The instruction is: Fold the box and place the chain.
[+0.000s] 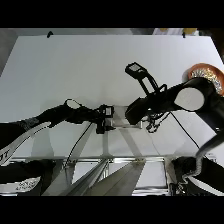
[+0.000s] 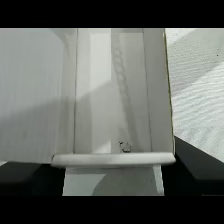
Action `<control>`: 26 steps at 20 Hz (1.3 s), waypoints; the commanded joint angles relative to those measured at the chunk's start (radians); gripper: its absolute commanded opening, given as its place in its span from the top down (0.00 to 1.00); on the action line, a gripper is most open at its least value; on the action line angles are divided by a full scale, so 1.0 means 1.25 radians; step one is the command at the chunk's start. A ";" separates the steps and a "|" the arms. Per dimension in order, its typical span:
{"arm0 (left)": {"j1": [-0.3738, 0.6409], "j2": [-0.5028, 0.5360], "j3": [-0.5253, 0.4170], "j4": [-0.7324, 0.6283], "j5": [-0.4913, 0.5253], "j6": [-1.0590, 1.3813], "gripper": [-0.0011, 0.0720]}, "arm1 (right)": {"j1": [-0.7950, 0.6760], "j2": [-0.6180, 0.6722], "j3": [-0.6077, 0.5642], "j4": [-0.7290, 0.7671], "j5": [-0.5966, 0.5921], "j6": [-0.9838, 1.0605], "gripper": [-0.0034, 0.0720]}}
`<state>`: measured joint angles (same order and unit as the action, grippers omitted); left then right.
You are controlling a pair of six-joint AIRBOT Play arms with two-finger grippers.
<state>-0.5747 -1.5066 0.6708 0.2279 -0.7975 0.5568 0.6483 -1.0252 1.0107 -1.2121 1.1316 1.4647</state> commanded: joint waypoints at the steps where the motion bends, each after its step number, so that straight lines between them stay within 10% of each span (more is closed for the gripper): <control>1: 0.000 0.001 0.000 0.000 0.000 0.000 0.80 | 0.011 -0.033 -0.031 -0.016 -0.038 0.016 0.87; 5: 0.000 0.001 0.000 0.000 0.000 0.000 0.80 | 0.005 -0.031 -0.035 -0.019 -0.037 -0.010 0.69; 14: 0.000 0.001 0.001 0.000 0.000 0.000 0.80 | -0.218 0.086 -0.028 -0.134 0.175 -0.381 0.75; 26: 0.000 0.001 0.000 0.000 0.000 0.000 0.80 | -0.261 0.000 -0.351 0.034 -0.172 -0.972 0.80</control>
<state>-0.5747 -1.5066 0.6708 0.2279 -0.7975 0.5568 0.3248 -0.9768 0.6193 -1.2457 1.0355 0.3809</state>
